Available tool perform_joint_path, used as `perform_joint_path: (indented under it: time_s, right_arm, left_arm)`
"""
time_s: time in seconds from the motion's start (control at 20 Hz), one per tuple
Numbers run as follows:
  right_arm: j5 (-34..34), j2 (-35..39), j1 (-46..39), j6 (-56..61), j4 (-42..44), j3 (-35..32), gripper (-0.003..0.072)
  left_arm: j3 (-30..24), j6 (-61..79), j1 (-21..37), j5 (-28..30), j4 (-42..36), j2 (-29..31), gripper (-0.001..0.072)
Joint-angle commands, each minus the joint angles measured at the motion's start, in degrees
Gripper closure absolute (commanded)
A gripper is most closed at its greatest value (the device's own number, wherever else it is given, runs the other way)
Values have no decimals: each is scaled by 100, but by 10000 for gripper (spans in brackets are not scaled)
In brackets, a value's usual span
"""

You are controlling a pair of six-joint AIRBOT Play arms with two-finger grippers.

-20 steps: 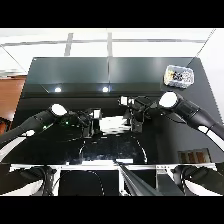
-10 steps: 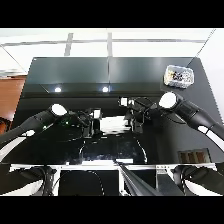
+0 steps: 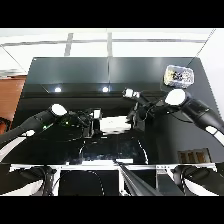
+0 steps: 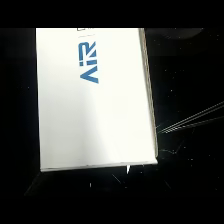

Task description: Fold the box and place the chain.

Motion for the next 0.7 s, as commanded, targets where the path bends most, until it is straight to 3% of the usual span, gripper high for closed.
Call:
perform_joint_path:
  time_s: [0.0,0.15,0.3,0.65]
  right_arm:
    - [605,186,-339,2304,413,35,681]
    - [520,46,-330,2566,1652,-297,682]
    - [396,-413,-319,2570,2323,-330,682]
    - [70,-1467,-319,2614,1989,-332,679]
  left_arm:
    - [7,-2,-2,-2,2,-4,364]
    - [7,-2,-2,-2,2,-4,364]
    - [7,-2,-2,-2,0,-4,364]
    - [7,-2,-2,-2,0,-4,364]
